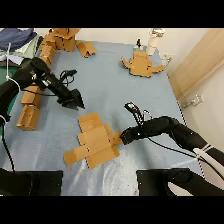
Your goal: Fold the box.
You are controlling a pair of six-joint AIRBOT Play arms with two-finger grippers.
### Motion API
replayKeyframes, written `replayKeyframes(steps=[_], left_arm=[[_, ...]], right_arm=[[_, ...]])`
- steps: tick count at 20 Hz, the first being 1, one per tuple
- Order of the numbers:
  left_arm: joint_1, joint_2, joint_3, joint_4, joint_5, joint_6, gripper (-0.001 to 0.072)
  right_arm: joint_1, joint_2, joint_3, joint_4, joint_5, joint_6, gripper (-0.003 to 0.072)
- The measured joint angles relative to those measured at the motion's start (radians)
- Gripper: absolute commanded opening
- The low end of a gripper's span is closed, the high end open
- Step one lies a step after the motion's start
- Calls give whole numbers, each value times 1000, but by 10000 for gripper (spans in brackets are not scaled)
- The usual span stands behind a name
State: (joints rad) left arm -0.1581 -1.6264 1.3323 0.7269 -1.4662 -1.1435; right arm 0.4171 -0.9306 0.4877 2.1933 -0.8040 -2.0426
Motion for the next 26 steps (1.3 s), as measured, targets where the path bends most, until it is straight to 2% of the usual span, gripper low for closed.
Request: replayKeyframes(steps=[4, 8, 18, 26], left_arm=[[5, 0, -97, -31, -48, 35, 485], [3, 0, -141, -48, -69, 53, 485], [-106, 0, -159, -89, 27, 139, 484], [-37, 0, -161, -34, 23, 125, 484]], right_arm=[[15, 52, -42, 0, 60, 47, 2], [19, 68, -59, -1, 76, 64, 2], [21, 73, -65, -2, 87, 82, 2], [21, 73, -64, -9, 81, 92, 2]])
